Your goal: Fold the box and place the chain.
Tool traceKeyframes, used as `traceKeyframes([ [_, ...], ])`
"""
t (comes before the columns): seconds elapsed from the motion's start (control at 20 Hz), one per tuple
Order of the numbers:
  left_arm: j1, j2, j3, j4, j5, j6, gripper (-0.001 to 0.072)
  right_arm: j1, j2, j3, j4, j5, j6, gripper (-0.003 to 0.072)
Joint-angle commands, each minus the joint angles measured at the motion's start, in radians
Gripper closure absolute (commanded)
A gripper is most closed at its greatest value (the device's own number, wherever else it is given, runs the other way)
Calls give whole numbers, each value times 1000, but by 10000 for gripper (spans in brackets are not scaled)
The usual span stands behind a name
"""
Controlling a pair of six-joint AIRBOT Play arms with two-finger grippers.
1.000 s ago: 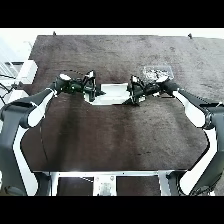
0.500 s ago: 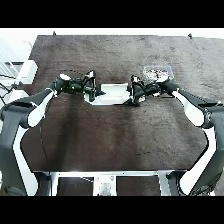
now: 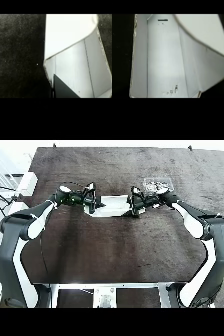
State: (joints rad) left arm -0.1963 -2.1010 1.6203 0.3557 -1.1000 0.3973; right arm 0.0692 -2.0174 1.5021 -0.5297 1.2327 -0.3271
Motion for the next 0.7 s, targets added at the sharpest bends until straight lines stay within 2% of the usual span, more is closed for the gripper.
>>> traceKeyframes([
  [0.0,0,-1,1,0,0,0,689,4,-14,10,-2,5,0,29],
  [0.25,0,-1,1,0,0,0,689,8,-24,31,-2,18,0,41],
  [0.4,0,-1,1,0,0,0,689,7,-32,31,-5,18,0,93],
  [0.65,0,-1,1,0,0,0,689,6,-34,32,-4,18,0,92],
])
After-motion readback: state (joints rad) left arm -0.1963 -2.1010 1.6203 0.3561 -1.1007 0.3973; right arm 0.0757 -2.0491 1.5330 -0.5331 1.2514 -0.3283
